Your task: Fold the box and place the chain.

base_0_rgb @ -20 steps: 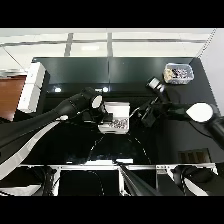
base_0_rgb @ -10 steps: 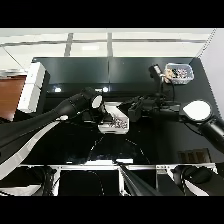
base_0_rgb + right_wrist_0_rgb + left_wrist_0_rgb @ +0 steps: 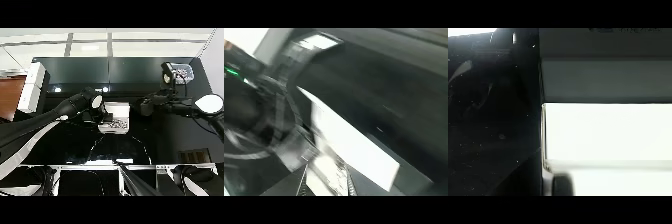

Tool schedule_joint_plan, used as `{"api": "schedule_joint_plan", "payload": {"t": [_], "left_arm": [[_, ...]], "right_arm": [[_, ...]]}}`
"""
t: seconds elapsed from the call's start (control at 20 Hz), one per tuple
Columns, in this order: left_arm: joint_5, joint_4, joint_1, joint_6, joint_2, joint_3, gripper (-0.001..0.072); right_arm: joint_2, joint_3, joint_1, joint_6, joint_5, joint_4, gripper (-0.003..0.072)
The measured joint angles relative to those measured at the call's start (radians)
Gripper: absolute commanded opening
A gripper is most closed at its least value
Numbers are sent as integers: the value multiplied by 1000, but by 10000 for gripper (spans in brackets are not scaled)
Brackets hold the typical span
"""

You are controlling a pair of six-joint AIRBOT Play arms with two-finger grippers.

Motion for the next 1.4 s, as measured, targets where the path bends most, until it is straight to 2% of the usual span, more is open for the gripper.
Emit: {"api": "schedule_joint_plan", "payload": {"t": [0.1,0.15,0.25,0.3,0.5,0.65,0.75,0.85,0.95,1.05,1.15,1.2,1.25,1.4], "left_arm": [[-3,0,0,0,0,1,33],[-9,0,0,-6,0,4,95],[-40,0,-1,-22,5,16,495],[-36,0,-1,-30,13,24,527],[-57,30,-2,-16,102,36,526],[-76,109,8,35,247,5,523],[-86,179,61,53,370,-74,523],[-80,187,174,80,497,-197,521],[-22,65,334,206,602,-341,522],[27,-175,487,459,658,-468,522],[59,-395,595,776,676,-558,525],[74,-481,625,938,677,-588,579],[81,-541,642,1075,674,-608,715],[129,-649,646,1481,658,-642,715]], "right_arm": [[3,0,-50,3,48,-27,289],[4,0,-65,3,66,-35,290],[5,0,-84,3,108,-58,289],[6,0,-91,3,122,-71,290],[6,0,-102,3,152,-108,290],[6,0,-105,2,160,-120,289],[6,0,-106,3,161,-124,290],[6,0,-106,2,163,-127,289],[6,0,-106,3,160,-127,289],[6,0,-106,3,147,-129,290],[6,0,-106,3,131,-129,290],[6,0,-106,3,124,-129,290],[6,0,-106,2,119,-129,290],[6,0,-106,3,106,-128,289]]}}
